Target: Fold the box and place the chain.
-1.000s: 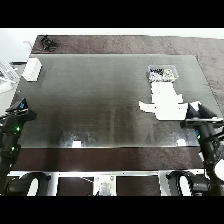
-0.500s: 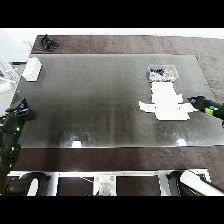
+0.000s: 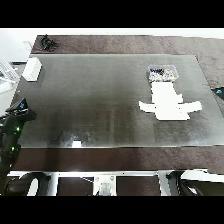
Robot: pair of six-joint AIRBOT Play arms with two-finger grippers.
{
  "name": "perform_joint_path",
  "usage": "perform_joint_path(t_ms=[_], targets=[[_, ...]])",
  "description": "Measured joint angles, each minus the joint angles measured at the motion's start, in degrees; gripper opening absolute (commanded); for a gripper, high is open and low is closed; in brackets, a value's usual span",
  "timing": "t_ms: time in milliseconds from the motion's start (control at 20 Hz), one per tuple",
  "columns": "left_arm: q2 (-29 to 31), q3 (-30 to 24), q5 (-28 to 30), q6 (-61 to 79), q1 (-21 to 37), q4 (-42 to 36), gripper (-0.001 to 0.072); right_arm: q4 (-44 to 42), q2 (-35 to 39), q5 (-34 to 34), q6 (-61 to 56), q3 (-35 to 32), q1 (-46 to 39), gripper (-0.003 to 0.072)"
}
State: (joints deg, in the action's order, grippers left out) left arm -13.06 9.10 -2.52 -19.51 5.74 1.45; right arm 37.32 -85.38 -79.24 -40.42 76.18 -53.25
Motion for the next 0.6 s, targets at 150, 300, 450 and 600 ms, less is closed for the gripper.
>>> perform_joint_path(t_ms=[150,300,450,600], targets=[[0.0,0.0,0.0,0.0,0.0,0.0,0.002,9.2,-7.1,-6.5,-3.3,12.2,1.8,0.0366],[0.0,0.0,0.0,0.0,0.0,0.0,0.002,15.3,-15.0,-12.8,-4.7,21.8,4.3,0.0368],[0.0,0.0,0.0,0.0,0.0,0.0,0.002,20.0,-22.0,-17.3,-5.4,28.3,6.7,0.0375],[0.0,0.0,0.0,0.0,0.0,0.0,0.0021,22.5,-26.6,-19.8,-5.6,31.0,7.8,0.0377]])
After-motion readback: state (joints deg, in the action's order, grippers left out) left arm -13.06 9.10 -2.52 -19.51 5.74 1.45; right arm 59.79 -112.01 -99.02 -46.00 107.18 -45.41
